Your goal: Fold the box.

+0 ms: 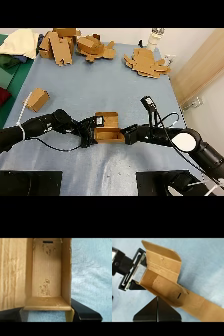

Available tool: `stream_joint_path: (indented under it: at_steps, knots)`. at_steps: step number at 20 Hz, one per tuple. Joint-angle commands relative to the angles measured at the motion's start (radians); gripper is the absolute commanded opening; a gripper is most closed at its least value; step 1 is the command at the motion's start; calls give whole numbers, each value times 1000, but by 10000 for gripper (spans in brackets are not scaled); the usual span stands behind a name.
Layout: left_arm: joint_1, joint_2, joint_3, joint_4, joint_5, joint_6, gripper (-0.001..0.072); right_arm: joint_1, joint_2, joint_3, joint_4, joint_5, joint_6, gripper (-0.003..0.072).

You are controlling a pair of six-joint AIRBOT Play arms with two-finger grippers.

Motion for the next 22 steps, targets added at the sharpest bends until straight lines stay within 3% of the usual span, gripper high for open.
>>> stream_joint_path:
  at_steps: [1, 5, 10, 17, 22]
  knots:
    - [1, 0, -1, 8, -8, -1, 516, 0, -77, 1, 120, -36, 31, 6]
    - [1, 2, -1, 8, -13, -1, 516, 0, -126, 1, 292, -126, -77, 6]
    - [1, 3, 25, 9, -92, -2, 516, 0, -126, 3, 293, -127, -89, 7]
    - [1, 3, 33, 166, -115, -140, 516, 0, -126, 3, 282, -127, -89, 7]
    - [1, 2, 36, 166, -127, -139, 517, 0, -135, 3, 283, -127, -88, 7]
